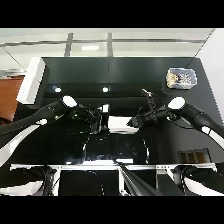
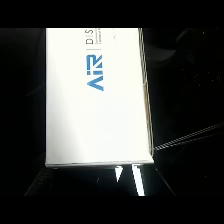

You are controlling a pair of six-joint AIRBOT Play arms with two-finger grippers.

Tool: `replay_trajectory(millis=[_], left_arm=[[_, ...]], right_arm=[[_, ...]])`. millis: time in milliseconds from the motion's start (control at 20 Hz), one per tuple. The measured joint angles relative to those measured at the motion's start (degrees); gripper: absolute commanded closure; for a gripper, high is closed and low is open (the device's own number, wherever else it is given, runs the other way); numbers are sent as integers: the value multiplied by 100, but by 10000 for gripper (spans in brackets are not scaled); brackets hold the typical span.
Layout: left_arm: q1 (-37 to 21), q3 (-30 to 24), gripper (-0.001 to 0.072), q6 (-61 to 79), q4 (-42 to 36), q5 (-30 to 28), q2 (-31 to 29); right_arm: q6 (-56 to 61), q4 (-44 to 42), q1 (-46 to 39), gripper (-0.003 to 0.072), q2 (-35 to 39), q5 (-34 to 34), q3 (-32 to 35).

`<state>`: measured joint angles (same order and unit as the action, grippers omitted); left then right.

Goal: Fold the box and place the chain.

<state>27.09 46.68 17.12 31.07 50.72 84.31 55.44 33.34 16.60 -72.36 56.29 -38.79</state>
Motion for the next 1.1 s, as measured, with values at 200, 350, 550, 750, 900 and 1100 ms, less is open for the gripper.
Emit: replay_trajectory(millis=[200, 350, 550, 750, 900, 1100], left_arm=[[-28, 4, 287, -109, -2, 33, -11], [-153, 4, -7, -369, 105, 48, -160], [-450, 74, -2, -949, 409, 138, -695], [-348, 511, 0, -1530, 190, 208, -861], [42, 1102, -1, -1867, -50, 133, -372], [625, 1849, 0, -2282, 358, 326, 444]], right_arm=[[13, 328, -275, 673, 407, 437, -273], [20, 612, -813, 673, 1108, 1215, -538], [313, 1685, -1818, 673, 1969, 1801, -647], [470, 2155, -2503, 673, 2277, 1827, -623], [507, 2302, -2682, 673, 2350, 1628, -586], [509, 2382, -2763, 673, 2385, 1541, -573]])
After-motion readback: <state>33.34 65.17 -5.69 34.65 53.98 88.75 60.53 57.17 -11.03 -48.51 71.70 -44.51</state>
